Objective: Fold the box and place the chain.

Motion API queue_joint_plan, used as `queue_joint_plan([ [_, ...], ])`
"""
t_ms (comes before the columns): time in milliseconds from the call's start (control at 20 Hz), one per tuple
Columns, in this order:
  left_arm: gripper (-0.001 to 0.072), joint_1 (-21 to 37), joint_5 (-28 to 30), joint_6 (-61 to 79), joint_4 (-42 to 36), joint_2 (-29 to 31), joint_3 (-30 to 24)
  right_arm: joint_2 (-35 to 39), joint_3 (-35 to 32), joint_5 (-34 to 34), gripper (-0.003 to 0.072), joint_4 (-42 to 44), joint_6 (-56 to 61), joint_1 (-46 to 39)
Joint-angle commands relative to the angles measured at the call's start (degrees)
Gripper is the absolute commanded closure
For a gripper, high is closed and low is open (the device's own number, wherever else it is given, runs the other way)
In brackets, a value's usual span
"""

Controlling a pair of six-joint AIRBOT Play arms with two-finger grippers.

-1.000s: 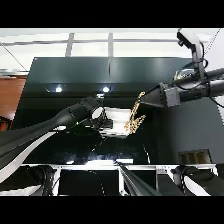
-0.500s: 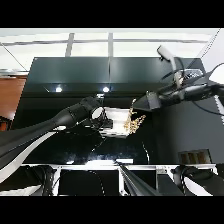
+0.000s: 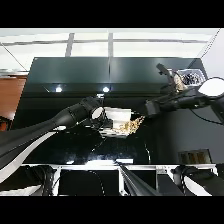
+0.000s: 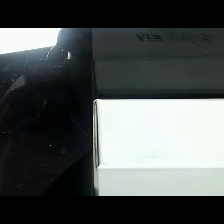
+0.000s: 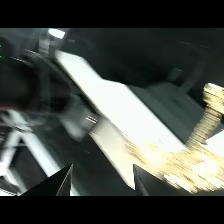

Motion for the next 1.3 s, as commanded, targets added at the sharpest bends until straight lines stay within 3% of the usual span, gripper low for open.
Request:
queue_joint_plan([
  [0, 0.0675, 0.02, 0.00, 0.02, 0.00, -0.02, 0.04, 2.80, -4.74, 2.60, 0.0227, -6.19, -5.60, -6.21],
  [150, 0.0675, 0.02, 0.02, 0.02, -0.02, -0.02, 0.04, 3.13, -17.00, -11.98, 0.0224, -3.96, -14.34, -3.45],
  [200, 0.0675, 0.02, 0.02, 0.02, 0.00, -0.02, 0.04, 3.08, -20.06, -17.16, 0.0068, -4.22, -17.25, -1.20],
  [250, 0.0675, 0.02, 0.02, 0.02, -0.02, -0.02, 0.04, 2.89, -22.36, -21.31, -0.0034, -5.66, -20.68, 1.33],
  [400, 0.0675, 0.02, 0.02, 0.00, -0.02, -0.02, 0.04, 1.27, -23.43, -27.06, -0.0034, -12.70, -25.90, 7.89],
  [550, 0.0675, 0.02, 0.04, 0.02, 0.00, -0.02, 0.04, 0.96, -23.45, -33.38, -0.0034, -15.56, -45.38, 13.64],
  [650, 0.0675, 0.02, 0.00, 0.02, -0.02, -0.02, 0.04, 0.22, -23.34, -37.83, -0.0034, -10.84, -52.72, 14.38],
  [850, 0.0675, 0.00, 0.00, 0.00, -0.02, -0.02, 0.04, -2.36, -23.30, -36.30, -0.0034, -8.74, -59.67, 14.40],
  [1100, 0.0675, 0.02, -0.11, 0.02, -0.02, -0.02, 0.04, -7.08, -23.30, -37.48, -0.0034, 1.81, -72.00, 14.40],
  [1250, 0.0675, 0.02, -0.07, 0.02, -0.02, -0.02, 0.04, -9.27, -23.30, -39.39, -0.0034, 3.15, -72.57, 14.40],
])
